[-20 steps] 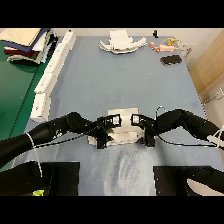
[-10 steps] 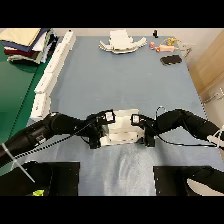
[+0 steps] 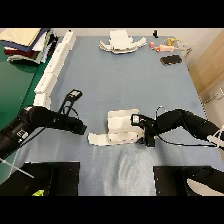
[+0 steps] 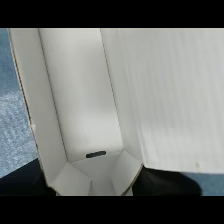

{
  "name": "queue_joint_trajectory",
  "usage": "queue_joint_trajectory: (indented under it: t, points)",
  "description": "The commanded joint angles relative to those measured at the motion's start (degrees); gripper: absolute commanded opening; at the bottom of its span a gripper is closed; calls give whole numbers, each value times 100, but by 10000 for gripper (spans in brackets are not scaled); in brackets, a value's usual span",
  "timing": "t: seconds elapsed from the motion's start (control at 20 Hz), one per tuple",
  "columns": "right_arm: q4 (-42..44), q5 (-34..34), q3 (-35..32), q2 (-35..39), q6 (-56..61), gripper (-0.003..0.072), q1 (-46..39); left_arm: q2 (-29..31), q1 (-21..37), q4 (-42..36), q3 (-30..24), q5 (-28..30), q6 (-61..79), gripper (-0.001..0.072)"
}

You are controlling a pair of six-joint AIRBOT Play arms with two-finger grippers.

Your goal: Fold the box.

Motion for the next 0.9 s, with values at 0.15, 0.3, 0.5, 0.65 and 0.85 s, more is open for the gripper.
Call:
queue_joint_trajectory:
  t: [0.15, 0.3, 0.5, 0.65, 0.85]
  points:
    - [-2, 0, -4, -4, 0, 601, 0, -739, 780, -1690, -688, -254, 195, 13]
    - [-2, 0, -4, -4, 0, 601, 0, -1198, 0, -2225, -929, 498, 354, 13]
    - [-2, 0, -4, -4, 0, 601, 0, -1408, -1071, -2736, -890, 1460, 352, 15]
    - [-2, -2, -4, -4, 0, 601, 0, -1403, -1104, -2730, -669, 1268, 352, 237]
    - [-2, 0, -4, -4, 0, 601, 0, -1403, -848, -2568, -466, 911, 295, 344]
